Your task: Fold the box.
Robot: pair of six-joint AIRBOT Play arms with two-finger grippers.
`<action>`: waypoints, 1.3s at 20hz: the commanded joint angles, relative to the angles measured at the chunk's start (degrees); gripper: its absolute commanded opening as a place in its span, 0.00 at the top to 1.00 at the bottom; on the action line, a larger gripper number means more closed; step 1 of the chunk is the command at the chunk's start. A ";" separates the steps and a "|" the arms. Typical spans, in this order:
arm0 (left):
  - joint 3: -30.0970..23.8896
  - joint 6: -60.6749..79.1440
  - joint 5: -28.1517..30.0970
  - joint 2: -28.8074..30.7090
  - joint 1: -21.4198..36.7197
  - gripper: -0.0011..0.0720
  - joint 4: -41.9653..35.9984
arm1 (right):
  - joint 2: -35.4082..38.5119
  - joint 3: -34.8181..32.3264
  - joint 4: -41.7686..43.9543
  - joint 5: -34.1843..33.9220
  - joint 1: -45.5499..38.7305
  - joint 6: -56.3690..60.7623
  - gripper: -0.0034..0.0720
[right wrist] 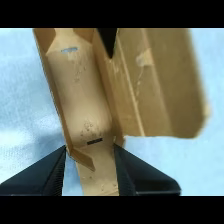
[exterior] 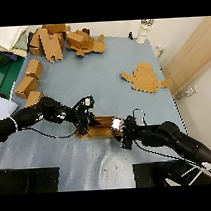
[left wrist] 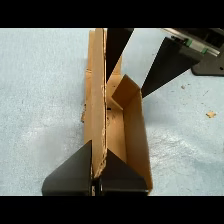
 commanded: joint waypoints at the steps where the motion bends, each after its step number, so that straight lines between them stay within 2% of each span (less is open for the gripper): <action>1: 0.04 0.04 -0.04 0.00 0.02 0.97 0.00 | -0.02 1.55 0.59 -0.02 -0.26 -1.42 0.35; 14: 0.04 0.02 -0.09 0.00 0.02 0.97 0.00 | -0.09 1.66 0.00 -0.09 -0.26 -1.40 0.35; 15: 0.04 0.02 -0.07 0.00 0.02 0.97 0.00 | -0.07 1.66 0.07 -0.31 -0.26 -1.38 0.28; 16: 0.04 0.02 -0.07 0.00 0.02 0.97 0.00 | -0.09 1.66 0.39 -0.42 -0.26 -1.27 0.08; 17: 0.04 0.02 -0.07 0.00 0.02 0.97 0.00 | -0.09 1.66 0.50 -0.57 -0.26 -0.90 0.00; 24: 0.04 0.02 -0.09 0.00 0.02 0.97 0.00 | -0.48 1.66 0.11 -0.83 -0.28 0.76 0.00; 26: 0.04 0.02 -0.11 0.00 0.02 0.97 0.02 | -0.90 1.66 -1.25 1.18 -0.31 0.66 0.00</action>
